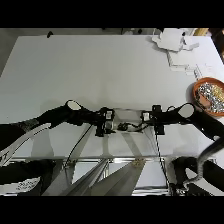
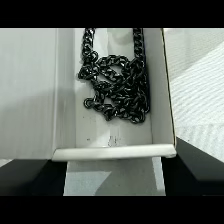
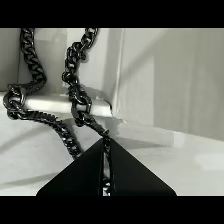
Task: Fold the box and place the chain.
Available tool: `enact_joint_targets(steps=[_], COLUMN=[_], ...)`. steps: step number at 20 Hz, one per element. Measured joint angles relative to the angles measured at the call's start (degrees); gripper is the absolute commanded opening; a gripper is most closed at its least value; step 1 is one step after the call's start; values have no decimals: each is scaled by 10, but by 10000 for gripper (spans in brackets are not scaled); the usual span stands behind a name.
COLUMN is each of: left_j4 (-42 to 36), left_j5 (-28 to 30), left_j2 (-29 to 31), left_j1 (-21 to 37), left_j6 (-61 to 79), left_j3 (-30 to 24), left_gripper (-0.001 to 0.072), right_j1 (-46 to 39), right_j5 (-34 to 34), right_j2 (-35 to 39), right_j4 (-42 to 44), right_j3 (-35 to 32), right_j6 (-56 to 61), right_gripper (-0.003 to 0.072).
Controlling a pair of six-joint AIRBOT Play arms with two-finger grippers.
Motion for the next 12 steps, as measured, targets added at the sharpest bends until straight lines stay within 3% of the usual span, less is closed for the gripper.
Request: enact_joint_targets(steps=[8, 12], left_j4=[0, 0], left_j5=[0, 0], left_j2=[0, 0], left_j1=[0, 0], left_j6=[0, 0], left_j3=[0, 0], left_gripper=[363, 363], right_j1=[0, 0], right_j5=[82, 143], right_j2=[178, 256], right_j4=[-13, 49], right_j3=[0, 0], right_j6=[61, 80], right_gripper=[16, 16])
